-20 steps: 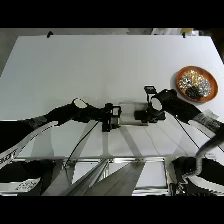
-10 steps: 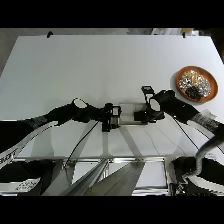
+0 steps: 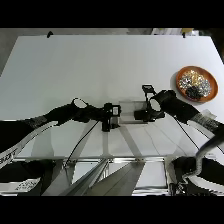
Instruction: Fold the box and place the chain.
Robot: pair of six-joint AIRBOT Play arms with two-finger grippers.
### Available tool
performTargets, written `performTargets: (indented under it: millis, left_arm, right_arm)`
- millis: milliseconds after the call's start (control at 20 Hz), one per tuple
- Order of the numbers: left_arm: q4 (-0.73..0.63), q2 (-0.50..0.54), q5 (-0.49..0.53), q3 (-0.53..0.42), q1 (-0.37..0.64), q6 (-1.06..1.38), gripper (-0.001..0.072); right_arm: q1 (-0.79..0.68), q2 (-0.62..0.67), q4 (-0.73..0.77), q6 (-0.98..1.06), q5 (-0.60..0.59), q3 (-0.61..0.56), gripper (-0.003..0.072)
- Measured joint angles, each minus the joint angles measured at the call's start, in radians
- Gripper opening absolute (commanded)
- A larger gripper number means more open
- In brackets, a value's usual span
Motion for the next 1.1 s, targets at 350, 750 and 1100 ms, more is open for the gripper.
performTargets:
  millis: [350,750,1100]
  left_arm:
    - [0.002,0.0,-0.005,0.0,0.0,0.004,0.0103]
    - [0.002,0.0,-0.003,0.0,0.0,0.002,0.0103]
    - [0.002,0.0,-0.002,0.0,0.0,0.002,0.0103]
  right_arm:
    - [0.001,0.036,-0.015,-0.03,0.017,0.0,0.0317]
    - [0.011,0.086,-0.067,-0.042,-0.003,-0.023,0.0307]
    - [0.05,0.08,-0.07,0.022,-0.061,-0.06,0.0255]
